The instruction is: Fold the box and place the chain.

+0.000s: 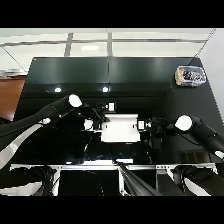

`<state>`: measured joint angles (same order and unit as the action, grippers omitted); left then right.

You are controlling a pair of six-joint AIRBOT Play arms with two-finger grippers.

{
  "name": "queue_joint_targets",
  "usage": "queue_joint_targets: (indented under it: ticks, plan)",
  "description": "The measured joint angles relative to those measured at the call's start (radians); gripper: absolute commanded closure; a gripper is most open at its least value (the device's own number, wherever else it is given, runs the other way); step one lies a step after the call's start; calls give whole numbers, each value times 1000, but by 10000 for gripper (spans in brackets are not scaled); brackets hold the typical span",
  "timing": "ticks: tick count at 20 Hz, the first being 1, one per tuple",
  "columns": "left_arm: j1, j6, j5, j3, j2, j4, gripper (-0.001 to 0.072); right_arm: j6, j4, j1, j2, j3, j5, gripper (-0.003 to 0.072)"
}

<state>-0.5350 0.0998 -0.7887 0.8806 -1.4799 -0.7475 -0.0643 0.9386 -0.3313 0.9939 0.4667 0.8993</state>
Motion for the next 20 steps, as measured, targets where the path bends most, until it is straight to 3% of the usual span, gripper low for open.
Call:
queue_joint_targets:
  ticks: [5, 13, 20]
  plan:
    - [0, 0, -1, 0, 0, 0, 680, 13, -26, -33, 2, -15, -10, 54]
    - [0, 0, -2, 0, 0, -1, 680, 19, -71, -90, 7, -25, -123, 55]
    - [0, 0, -2, 0, 0, -1, 680, 40, -135, -111, 40, -26, -135, 54]
